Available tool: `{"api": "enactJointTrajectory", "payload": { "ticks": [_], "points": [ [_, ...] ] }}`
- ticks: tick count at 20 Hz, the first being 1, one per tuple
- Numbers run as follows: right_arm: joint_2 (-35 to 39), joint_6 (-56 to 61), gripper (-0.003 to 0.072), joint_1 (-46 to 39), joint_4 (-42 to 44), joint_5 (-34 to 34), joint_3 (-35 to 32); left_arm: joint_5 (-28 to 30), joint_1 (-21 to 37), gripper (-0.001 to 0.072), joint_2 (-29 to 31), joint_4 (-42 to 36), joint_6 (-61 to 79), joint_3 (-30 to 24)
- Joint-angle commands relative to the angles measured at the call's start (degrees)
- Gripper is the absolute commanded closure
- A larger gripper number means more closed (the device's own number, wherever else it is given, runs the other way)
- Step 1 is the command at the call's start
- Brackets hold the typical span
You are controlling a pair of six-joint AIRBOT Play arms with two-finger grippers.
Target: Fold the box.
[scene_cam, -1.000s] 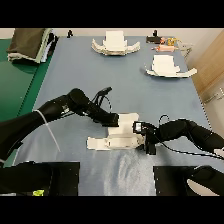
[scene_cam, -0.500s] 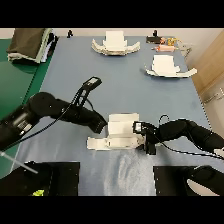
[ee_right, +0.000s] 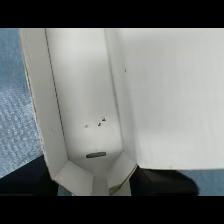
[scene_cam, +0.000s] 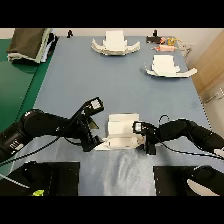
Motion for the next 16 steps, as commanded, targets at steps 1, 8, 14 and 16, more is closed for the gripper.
{"api": "enactJointTrajectory", "payload": {
  "ticks": [1, 8, 14, 16],
  "points": [
    [0.0, 0.0, 0.0174, 0.0, 0.0, 0.0, 0.0, 1.2, -0.4, 0.0078, -2.2, 1.5, 13.1, -0.6],
    [0.0, 0.0, 0.0174, 0.0, 0.0, 0.0, 0.0, 4.2, -0.2, 0.0076, -8.4, -0.1, 27.0, -6.7],
    [0.0, 0.0, 0.0173, 0.0, 0.0, 0.0, 0.0, 13.2, -0.4, 0.003, -15.2, -7.4, 29.4, -9.1],
    [0.0, 0.0, 0.0174, 0.0, 0.0, 0.0, 0.0, 15.2, -0.4, 0.0032, -16.9, -12.0, 33.8, -9.1]
  ]
}}
